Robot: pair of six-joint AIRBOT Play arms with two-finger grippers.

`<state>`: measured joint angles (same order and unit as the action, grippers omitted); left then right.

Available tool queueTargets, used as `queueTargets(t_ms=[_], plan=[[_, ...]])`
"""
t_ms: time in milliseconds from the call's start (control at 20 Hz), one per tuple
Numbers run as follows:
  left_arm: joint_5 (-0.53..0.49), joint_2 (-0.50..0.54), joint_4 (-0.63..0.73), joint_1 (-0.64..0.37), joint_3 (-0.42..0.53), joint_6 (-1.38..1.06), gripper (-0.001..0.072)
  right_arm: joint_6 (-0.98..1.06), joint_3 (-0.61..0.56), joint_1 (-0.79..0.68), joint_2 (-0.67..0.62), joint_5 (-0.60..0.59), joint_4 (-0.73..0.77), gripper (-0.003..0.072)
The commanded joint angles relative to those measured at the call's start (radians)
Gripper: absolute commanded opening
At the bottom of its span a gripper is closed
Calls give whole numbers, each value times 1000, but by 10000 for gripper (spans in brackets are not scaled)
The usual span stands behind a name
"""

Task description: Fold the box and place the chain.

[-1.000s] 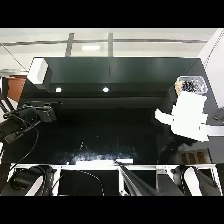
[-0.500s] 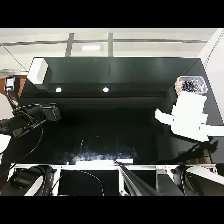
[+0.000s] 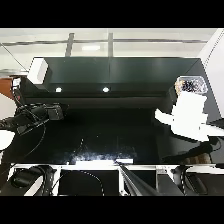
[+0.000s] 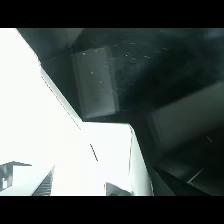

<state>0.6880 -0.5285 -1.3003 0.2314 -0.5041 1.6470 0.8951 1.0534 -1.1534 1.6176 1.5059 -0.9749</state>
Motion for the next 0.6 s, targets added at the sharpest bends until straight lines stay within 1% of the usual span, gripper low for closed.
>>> queueTargets(t_ms=[0, 50, 100, 150, 200, 300, 400, 550], plan=[[0, -3, 3, 0, 0, 0, 704, -41, 11, 39, 54, 16, 17, 558], [0, -3, 3, 0, 0, 0, 704, -55, 11, 44, 55, 15, 21, 483], [0, -3, 4, 0, 0, 0, 703, -66, 12, 46, 55, 21, 30, 264], [-1, -3, 4, 0, 0, 0, 703, -68, 13, 46, 55, 33, 41, 117], [-1, -3, 3, 0, 0, 0, 703, -84, 15, 46, 54, 53, 49, 63], [-1, -3, 3, 0, 0, 0, 703, -114, 16, 46, 48, 104, 99, 61], [-1, -3, 3, 0, 0, 0, 704, -118, 16, 57, 33, 127, 146, 60], [-1, -3, 5, 0, 0, 0, 703, -118, 16, 128, -10, 144, 148, 59]])
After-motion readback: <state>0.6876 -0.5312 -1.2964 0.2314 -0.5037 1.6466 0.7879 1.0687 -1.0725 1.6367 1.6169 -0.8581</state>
